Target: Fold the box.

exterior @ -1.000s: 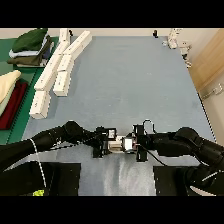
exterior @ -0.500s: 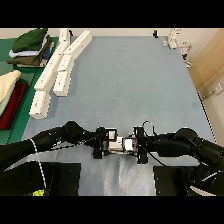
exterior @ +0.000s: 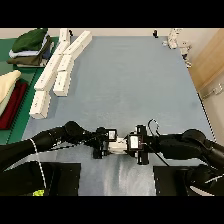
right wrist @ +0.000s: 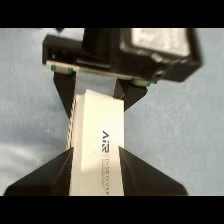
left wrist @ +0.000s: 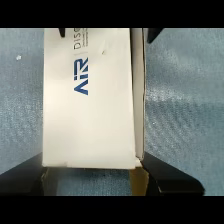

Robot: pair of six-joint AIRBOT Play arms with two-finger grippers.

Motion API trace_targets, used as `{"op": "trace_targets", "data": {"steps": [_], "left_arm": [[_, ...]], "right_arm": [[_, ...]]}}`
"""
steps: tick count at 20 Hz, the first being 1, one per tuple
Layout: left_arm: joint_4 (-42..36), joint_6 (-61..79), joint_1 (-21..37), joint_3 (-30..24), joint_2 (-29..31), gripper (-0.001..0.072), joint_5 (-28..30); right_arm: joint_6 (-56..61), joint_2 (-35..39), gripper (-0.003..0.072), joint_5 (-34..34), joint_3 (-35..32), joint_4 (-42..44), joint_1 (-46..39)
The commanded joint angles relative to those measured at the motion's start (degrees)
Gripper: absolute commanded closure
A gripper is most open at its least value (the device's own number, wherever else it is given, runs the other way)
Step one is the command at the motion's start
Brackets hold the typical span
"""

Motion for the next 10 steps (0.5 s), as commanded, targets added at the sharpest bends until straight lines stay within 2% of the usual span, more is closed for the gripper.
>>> {"op": "trace_targets", "data": {"steps": [1,2,3,5,7,10], "left_arm": [[0.0,0.0,0.0,0.0,0.0,0.0201,0.1],[0.0,0.0,0.0,0.0,0.0,0.0201,0.1],[0.0,0.0,0.0,0.0,0.0,0.0201,0.1],[0.0,0.0,0.0,0.0,0.0,0.0201,0.1],[0.0,0.0,0.0,0.0,0.0,0.0201,0.1],[0.0,0.0,0.0,0.0,0.0,0.0201,0.1]], "right_arm": [[13.3,4.4,0.0433,0.6,-0.5,2.3,0.0],[18.1,5.6,0.0613,2.6,-1.6,2.6,0.0],[23.3,6.9,0.0681,6.4,-3.7,4.4,0.0],[29.6,9.2,0.0681,15.0,-8.7,10.1,0.3],[34.2,10.5,0.0681,20.5,-12.6,11.5,2.2],[36.5,10.5,0.0682,24.0,-16.5,11.4,6.2]]}}
